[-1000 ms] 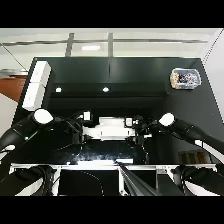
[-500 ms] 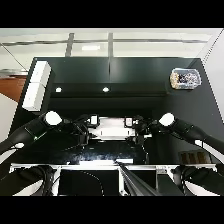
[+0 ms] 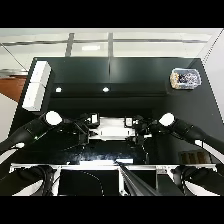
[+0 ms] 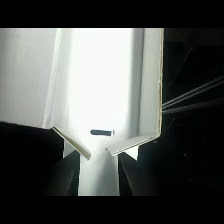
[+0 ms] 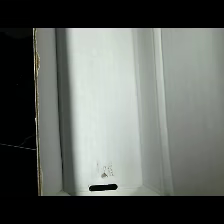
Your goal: Fold the box and place the chain.
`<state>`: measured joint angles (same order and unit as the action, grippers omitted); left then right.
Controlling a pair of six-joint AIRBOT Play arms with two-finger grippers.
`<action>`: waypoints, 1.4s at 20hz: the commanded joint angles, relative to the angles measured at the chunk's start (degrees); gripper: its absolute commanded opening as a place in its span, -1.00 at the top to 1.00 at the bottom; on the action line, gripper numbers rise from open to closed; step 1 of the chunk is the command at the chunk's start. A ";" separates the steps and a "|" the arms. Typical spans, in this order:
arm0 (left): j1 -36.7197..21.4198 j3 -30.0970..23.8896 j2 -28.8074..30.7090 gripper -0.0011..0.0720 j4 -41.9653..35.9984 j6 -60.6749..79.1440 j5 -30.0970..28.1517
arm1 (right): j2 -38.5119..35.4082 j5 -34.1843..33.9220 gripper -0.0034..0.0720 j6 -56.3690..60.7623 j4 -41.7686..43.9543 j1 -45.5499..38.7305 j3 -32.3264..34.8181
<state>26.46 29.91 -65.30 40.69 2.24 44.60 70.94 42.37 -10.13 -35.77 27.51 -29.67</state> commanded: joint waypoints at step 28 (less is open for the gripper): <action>6.45 -0.04 -2.71 -0.17 -8.37 2.08 -8.07 | 0.04 -0.04 -0.49 0.00 0.00 0.00 0.04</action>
